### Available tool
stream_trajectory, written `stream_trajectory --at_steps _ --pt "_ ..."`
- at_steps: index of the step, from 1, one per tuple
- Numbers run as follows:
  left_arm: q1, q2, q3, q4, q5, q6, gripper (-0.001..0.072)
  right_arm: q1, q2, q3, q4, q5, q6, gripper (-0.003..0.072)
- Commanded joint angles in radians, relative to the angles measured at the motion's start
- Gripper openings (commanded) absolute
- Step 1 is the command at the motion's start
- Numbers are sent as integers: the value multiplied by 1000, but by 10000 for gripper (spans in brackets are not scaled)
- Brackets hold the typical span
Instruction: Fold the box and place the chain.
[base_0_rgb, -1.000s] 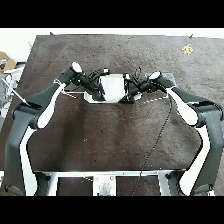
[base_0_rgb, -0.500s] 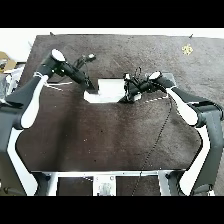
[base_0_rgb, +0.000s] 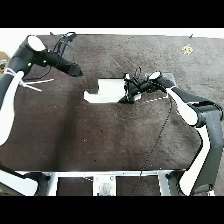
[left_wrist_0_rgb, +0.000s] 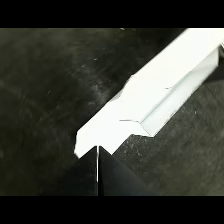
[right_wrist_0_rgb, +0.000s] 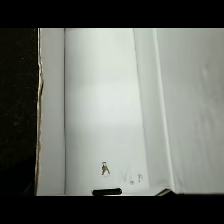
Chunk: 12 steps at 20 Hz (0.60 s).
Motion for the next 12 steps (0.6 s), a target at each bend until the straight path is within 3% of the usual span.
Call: stream_trajectory --at_steps 1,4,8,12 --pt "41 97 -198 -61 125 -93 4 1 -1 0 0 1 0 509" --pt "119 116 -349 -259 150 -13 4 1 -1 0 0 1 0 509" --pt "160 114 -496 -299 190 11 4 0 -1 0 0 1 0 509" --pt "159 38 -532 -378 160 16 4 1 -1 0 0 1 0 509"
